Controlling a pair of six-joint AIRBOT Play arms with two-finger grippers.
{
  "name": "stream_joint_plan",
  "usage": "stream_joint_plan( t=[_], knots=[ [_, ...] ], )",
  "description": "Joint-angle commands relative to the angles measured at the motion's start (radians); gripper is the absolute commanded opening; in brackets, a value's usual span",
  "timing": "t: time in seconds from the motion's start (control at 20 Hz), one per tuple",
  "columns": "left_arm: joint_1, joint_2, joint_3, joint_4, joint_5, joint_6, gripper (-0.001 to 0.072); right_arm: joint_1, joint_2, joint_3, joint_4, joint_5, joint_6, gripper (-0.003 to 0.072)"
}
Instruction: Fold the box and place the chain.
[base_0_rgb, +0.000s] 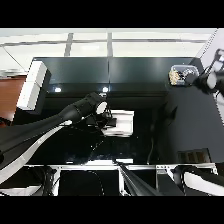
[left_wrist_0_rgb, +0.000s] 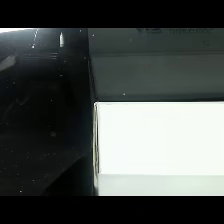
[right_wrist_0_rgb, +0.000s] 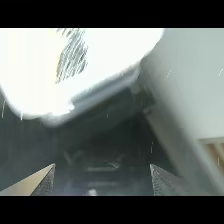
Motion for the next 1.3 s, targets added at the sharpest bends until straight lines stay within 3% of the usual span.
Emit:
stream_joint_plan(
  t=[0.0,0.15,0.4,0.5,0.8,0.85,0.95,1.0,1.25],
  knots=[
    [0.000,0.000,0.000,-0.002,-0.002,0.000,0.0025,-0.117,-0.266,0.338,0.239,0.117,-0.141,0.0698],
    [0.001,0.000,0.000,-0.002,-0.002,0.000,0.0026,-0.131,-0.464,0.589,0.290,0.199,-0.206,0.0694],
    [0.001,0.000,0.000,-0.002,-0.002,0.000,0.0026,-0.134,-0.671,0.820,0.270,0.248,-0.275,0.0694],
    [0.000,0.000,0.000,-0.002,-0.002,0.000,0.0026,-0.134,-0.716,0.872,0.234,0.262,-0.275,0.0694],
    [0.001,0.000,0.000,-0.002,-0.003,0.000,0.0026,-0.136,-0.767,0.875,0.228,0.259,-0.277,0.0692],
    [0.001,0.000,0.000,-0.002,-0.003,0.000,0.0026,-0.136,-0.773,0.875,0.228,0.270,-0.278,0.0654],
    [0.001,0.000,0.000,-0.002,-0.002,0.000,0.0026,-0.135,-0.770,0.875,0.229,0.298,-0.278,0.0150],
    [0.001,0.000,0.000,-0.002,-0.002,0.000,0.0026,-0.133,-0.757,0.875,0.226,0.309,-0.278,0.0017],
    [0.001,0.000,0.000,-0.002,-0.001,0.000,0.0026,-0.130,-0.597,0.875,0.182,0.322,-0.381,0.0016]
  ],
)
